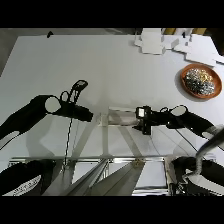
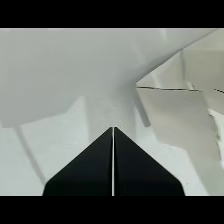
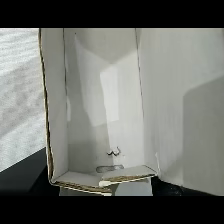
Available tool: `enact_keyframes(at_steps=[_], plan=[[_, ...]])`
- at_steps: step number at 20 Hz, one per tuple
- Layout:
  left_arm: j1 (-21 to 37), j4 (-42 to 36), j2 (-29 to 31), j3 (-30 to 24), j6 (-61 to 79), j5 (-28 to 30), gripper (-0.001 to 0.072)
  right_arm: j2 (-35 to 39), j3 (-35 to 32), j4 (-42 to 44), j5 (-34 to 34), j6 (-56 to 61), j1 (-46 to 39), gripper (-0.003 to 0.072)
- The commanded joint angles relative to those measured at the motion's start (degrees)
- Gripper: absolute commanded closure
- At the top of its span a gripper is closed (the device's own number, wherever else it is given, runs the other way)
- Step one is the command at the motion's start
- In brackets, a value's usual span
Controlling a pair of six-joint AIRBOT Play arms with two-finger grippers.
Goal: Fold the box and place the chain.
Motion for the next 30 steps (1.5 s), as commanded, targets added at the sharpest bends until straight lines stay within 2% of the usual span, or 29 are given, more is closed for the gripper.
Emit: enact_keyframes(at_steps=[1,4,10,15,17,20,21,22,30], plan=[[-0.20,-5.16,-6.67,-0.09,-5.81,-0.39,0.0704,0.04,0.00,0.02,0.02,0.00,0.02,0.0387],[-2.27,-8.31,-8.94,-0.09,-5.05,-0.42,0.0701,0.04,0.00,0.02,0.02,0.00,0.02,0.0387],[-4.07,-15.23,-5.79,0.59,-1.03,0.66,0.0702,0.04,0.00,0.02,0.02,0.00,0.02,0.0387],[-5.25,-16.02,-3.96,2.51,-1.11,0.39,0.0692,0.04,0.00,0.02,0.04,0.00,0.02,0.0387],[-5.90,-17.22,-3.98,2.56,-1.09,0.42,0.0613,0.04,0.00,0.00,0.04,0.00,0.02,0.0387],[-6.97,-18.36,-3.96,2.56,-1.09,0.74,0.0586,0.04,0.00,0.02,0.02,0.00,0.02,0.0387],[-7.28,-18.58,-3.96,2.56,-1.11,1.01,0.0514,0.04,0.00,0.00,0.02,0.00,0.02,0.0387],[-7.50,-18.58,-3.96,2.56,-1.14,1.16,0.0480,0.04,0.00,0.02,0.02,0.00,0.02,0.0387],[-7.30,-17.92,-3.96,4.07,-1.57,0.87,0.0479,0.04,0.00,0.02,0.02,0.02,0.02,0.0387]])
